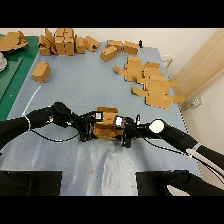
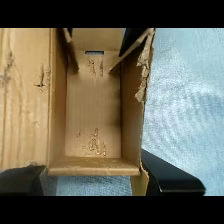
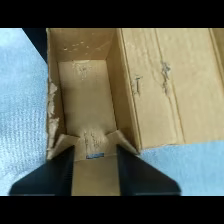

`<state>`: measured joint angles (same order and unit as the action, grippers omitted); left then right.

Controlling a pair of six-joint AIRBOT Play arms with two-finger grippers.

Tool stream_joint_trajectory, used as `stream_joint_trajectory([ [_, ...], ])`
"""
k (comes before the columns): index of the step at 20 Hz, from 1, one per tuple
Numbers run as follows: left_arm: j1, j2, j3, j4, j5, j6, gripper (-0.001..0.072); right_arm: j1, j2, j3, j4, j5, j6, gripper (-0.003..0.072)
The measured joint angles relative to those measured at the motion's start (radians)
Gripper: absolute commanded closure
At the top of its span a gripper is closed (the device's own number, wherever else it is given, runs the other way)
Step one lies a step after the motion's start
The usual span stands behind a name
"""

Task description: Fold the box.

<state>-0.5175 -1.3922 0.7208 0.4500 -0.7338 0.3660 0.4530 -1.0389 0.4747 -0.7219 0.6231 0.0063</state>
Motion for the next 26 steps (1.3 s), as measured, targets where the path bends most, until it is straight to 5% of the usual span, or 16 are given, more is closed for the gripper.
stream_joint_trajectory([
  [1, 0.000, 0.000, 0.000, -0.001, 0.000, 0.000, 0.0187, -0.003, 0.010, 0.000, -0.025, 0.005, 0.046, 0.0341],
  [3, 0.000, 0.000, 0.000, -0.002, 0.002, -0.004, 0.0187, -0.016, 0.053, 0.000, -0.099, 0.025, 0.215, 0.0540],
  [5, 0.000, 0.000, 0.000, -0.002, 0.002, -0.004, 0.0187, -0.032, 0.132, 0.000, -0.205, 0.078, 0.466, 0.0656],
  [11, 0.000, 0.000, 0.000, -0.002, 0.001, -0.002, 0.0187, -0.121, 0.434, 0.000, -0.681, 0.260, 1.314, 0.0685],
  [15, 0.000, 0.000, 0.000, -0.002, 0.001, -0.001, 0.0187, -0.229, 0.483, -0.016, -0.797, 0.361, 1.583, 0.0686],
  [20, 0.000, 0.000, 0.000, -0.001, 0.000, -0.001, 0.0187, -0.312, 0.286, -0.033, -0.629, 0.326, 1.630, 0.0686],
  [26, 0.000, 0.000, 0.000, 0.000, 0.001, -0.001, 0.0187, -0.332, 0.032, -0.037, -0.080, 0.251, 1.314, 0.0686],
])
